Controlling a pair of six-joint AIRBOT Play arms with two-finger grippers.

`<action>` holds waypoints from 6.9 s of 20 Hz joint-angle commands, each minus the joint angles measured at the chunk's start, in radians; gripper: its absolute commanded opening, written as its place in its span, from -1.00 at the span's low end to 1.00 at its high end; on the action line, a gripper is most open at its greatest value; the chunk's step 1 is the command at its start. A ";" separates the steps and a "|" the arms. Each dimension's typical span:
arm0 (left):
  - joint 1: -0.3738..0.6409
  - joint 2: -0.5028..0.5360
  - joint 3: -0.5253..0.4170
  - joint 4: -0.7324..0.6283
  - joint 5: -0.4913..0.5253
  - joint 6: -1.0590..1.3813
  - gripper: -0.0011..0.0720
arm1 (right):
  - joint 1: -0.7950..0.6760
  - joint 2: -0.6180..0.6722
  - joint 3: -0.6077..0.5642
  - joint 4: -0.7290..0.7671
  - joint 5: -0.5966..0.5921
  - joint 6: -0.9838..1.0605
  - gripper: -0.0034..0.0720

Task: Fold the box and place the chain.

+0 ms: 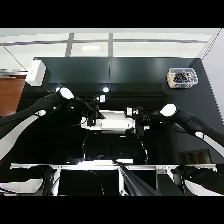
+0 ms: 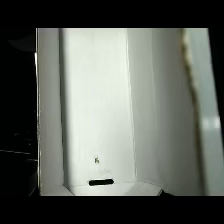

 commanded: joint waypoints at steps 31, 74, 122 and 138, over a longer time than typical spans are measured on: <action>0.000 0.000 0.001 0.002 -0.004 -0.002 -0.90 | 0.000 -0.070 0.000 0.057 -0.011 -0.103 0.32; -0.075 0.047 0.014 0.109 0.050 -0.653 -0.90 | 0.000 -0.070 0.000 0.043 0.008 -0.101 -0.71; -0.029 0.164 -0.235 -0.166 0.087 -0.066 -0.71 | 0.000 -0.070 0.000 0.042 0.008 -0.101 -0.71; -0.039 0.165 -0.235 -0.159 0.086 -0.061 -0.09 | 0.000 -0.070 0.000 0.042 0.008 -0.101 -0.71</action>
